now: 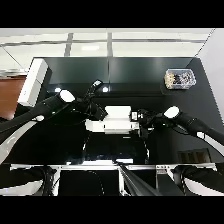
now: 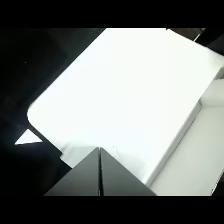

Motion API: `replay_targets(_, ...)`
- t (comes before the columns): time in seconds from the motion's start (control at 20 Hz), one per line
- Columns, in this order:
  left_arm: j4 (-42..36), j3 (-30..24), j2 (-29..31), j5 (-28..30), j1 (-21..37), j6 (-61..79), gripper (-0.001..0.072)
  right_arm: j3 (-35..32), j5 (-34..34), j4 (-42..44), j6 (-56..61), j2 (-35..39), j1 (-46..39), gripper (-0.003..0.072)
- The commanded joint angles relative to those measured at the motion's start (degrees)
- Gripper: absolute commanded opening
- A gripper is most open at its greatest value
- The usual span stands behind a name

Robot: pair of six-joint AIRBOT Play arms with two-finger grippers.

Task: Fold the box and place the chain.

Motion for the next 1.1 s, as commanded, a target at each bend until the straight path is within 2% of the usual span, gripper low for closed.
replay_targets(0.0, 1.5, 0.7, -1.6, -2.2, -0.5, -0.9, 0.0025, 0.0, -0.1, 0.0, 0.1, 0.0, 0.0, 0.0422)
replay_targets(0.15, 2.0, 2.7, -0.8, -3.4, 0.7, -3.3, 0.0024, 0.0, -0.1, 0.0, 0.1, 0.0, 0.0, 0.0422)
replay_targets(0.25, 4.6, 3.6, 1.9, -7.5, 3.3, -6.7, 0.0024, 0.0, -0.1, 0.0, 0.1, 0.0, 0.0, 0.0422)
replay_targets(0.35, 7.5, 2.4, 6.4, -11.3, 8.4, -4.4, 0.0025, 0.0, -0.1, 0.0, 0.1, 0.0, 0.0, 0.0422)
replay_targets(0.45, 6.4, 0.1, 11.0, -12.0, 15.9, -3.5, 0.0025, 0.0, -0.1, 0.0, 0.1, 0.0, 0.0, 0.0421)
replay_targets(0.6, -1.9, -4.0, 15.6, -16.5, 23.9, 5.9, 0.0025, 0.0, -0.1, 0.0, 0.1, 0.0, 0.0, 0.0422)
replay_targets(0.7, -1.5, -5.8, 15.9, -19.5, 23.4, 10.1, 0.0024, 0.0, -0.1, 0.0, 0.1, 0.0, 0.0, 0.0422)
replay_targets(0.85, 7.4, -8.0, 15.8, -16.8, 16.3, 13.8, 0.0027, 0.0, -0.1, 0.0, 0.1, 0.0, 0.0, 0.0422)
replay_targets(0.9, 8.0, -8.2, 15.7, -16.4, 13.5, 17.0, 0.0091, 0.0, -0.1, 0.0, 0.1, 0.0, 0.0, 0.0422)
replay_targets(0.95, 8.0, -8.2, 15.6, -15.1, 10.5, 20.9, 0.0377, 0.0, -0.1, 0.0, 0.1, 0.0, 0.0, 0.0422)
replay_targets(1.0, 8.4, -8.2, 15.6, -12.2, 7.8, 23.8, 0.072, 0.0, -0.1, 0.0, 0.1, 0.0, 0.0, 0.0422)
replay_targets(1.05, 9.3, -8.2, 15.6, -7.8, 5.3, 24.3, 0.0711, 0.0, -0.1, 0.0, 0.1, 0.0, 0.0, 0.0422)
